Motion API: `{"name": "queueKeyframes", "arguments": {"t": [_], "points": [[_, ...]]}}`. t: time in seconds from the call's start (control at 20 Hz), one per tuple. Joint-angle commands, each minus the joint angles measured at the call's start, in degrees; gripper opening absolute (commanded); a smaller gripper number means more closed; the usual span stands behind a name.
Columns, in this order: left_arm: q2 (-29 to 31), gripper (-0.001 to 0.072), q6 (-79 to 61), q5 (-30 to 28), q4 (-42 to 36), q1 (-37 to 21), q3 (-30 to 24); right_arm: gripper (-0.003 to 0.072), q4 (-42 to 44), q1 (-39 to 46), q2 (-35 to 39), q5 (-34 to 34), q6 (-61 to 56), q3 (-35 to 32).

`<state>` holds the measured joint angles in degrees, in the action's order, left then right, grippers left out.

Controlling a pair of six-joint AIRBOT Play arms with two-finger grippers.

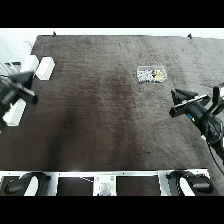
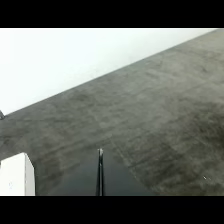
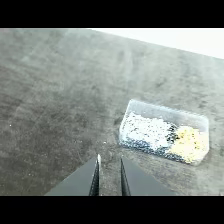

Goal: Fold the box and place the chain.

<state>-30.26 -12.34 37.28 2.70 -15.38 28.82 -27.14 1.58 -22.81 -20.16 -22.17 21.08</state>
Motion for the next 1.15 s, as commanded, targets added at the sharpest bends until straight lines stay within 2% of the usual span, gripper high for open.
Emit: {"name": "queueKeyframes", "arguments": {"t": [0.0,0.15,0.3,1.1], "points": [[13.09,0.0018,-3.72,-0.48,-3.15,-0.02,-13.84,0.0160,0.13,-0.07,6.75,1.79,-1.36,-5.57],[18.18,0.0020,-2.84,-1.22,-3.10,-0.02,-19.04,0.0160,0.13,-0.07,10.69,3.04,-1.86,-9.09],[18.29,0.0024,-2.05,-0.63,-3.06,-0.02,-21.22,0.0160,0.15,-0.07,11.82,3.02,-1.88,-10.67],[18.29,0.0024,0.31,-0.39,-3.15,-0.02,-21.20,0.0160,0.13,-0.07,11.80,2.99,-1.86,-11.61]]}}
